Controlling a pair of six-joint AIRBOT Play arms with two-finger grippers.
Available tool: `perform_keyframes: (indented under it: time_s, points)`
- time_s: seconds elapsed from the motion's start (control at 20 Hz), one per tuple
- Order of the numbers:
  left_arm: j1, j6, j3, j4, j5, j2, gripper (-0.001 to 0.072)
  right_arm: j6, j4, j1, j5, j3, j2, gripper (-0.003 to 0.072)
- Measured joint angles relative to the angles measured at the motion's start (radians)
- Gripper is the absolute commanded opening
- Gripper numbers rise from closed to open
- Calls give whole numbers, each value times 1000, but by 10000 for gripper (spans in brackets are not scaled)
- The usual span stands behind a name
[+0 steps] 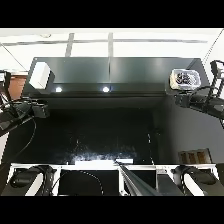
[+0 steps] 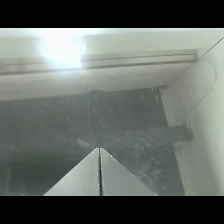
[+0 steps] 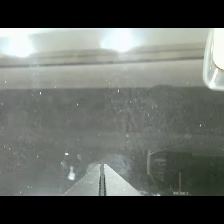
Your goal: Fold the box and place the chain.
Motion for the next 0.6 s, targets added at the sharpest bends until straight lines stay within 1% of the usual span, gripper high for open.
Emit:
perform_keyframes:
  time_s: [0.1,0.6]
  points:
    - [2,-3,-5,-13,-23,6,28,0,0,0,-8,-1,0,24]
    - [5,-3,-10,-29,-33,12,28,3,-2,0,-18,-2,0,24]
